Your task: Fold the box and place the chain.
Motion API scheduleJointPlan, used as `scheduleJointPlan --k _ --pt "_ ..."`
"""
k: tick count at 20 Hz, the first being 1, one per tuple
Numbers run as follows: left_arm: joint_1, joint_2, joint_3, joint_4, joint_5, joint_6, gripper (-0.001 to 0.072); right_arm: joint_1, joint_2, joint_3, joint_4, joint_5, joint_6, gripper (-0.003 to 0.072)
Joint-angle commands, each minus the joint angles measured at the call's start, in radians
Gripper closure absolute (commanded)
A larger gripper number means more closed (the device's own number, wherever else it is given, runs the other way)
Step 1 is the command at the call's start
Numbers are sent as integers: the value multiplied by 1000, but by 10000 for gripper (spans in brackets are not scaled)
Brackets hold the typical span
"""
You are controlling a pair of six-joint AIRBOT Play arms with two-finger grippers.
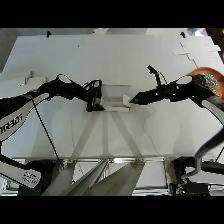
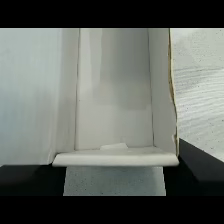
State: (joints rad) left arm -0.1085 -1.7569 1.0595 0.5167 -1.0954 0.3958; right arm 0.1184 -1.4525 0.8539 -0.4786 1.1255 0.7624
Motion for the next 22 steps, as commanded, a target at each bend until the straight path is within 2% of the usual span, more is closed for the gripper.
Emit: scheduleJointPlan --k 1,6,11,12,13,14,22 --pt "1 0 0 0 0 0 245 18 2 0 9 2 0 475" --pt "1 0 0 0 0 0 245 44 2 0 -127 -79 79 459" --pt "1 0 0 0 0 0 245 47 22 1 -142 -101 105 457" --pt "1 0 0 0 0 0 245 47 25 1 -142 -104 104 428" --pt "1 0 0 0 0 0 245 47 25 1 -142 -109 104 302" --pt "1 0 0 0 0 0 245 50 25 1 -143 -120 104 208" --pt "1 0 0 0 0 0 245 112 25 1 -139 -184 103 227"
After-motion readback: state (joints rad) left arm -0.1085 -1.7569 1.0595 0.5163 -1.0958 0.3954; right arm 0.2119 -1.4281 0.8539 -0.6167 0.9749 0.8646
